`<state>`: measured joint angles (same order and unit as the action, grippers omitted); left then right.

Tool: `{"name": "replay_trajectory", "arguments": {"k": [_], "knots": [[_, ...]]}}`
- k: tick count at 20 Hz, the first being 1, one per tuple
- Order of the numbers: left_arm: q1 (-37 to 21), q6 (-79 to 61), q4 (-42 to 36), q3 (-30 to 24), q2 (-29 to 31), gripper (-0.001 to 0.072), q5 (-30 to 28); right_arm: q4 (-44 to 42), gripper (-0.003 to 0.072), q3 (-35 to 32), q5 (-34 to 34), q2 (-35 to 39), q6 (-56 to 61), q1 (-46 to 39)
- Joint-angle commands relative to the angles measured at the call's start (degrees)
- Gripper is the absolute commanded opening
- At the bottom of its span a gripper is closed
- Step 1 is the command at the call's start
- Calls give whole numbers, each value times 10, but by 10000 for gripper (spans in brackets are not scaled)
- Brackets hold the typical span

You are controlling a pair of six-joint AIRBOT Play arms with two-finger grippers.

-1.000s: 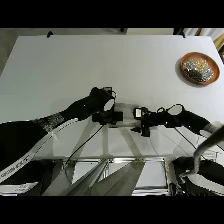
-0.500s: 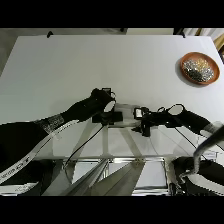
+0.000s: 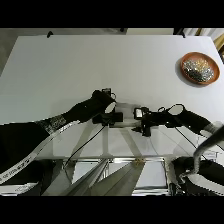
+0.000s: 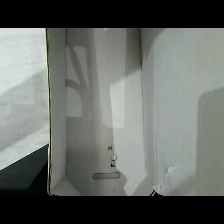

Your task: Fold the box and place the chain.

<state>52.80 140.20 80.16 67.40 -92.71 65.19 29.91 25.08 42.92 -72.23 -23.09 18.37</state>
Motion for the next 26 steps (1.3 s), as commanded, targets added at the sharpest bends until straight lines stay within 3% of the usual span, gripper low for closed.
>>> {"name": "replay_trajectory", "arguments": {"k": [1,11,12,15,23,25,26], "knots": [[0,2,2,1,0,6,7,-2,419,0,-1,0,1,1],[1,-67,5,1,4,15,6,-2,419,0,0,0,1,1],[-1,-67,8,1,11,38,3,-2,419,0,-1,0,1,1],[-15,-67,9,1,39,295,-8,-2,419,0,-1,0,1,1],[-23,-68,9,-2,49,260,7,-2,419,0,-1,0,1,1],[-19,-67,11,-20,49,99,9,-2,419,0,-1,0,1,1],[-14,-67,12,-31,49,60,9,-2,419,0,-1,0,1,1]]}}
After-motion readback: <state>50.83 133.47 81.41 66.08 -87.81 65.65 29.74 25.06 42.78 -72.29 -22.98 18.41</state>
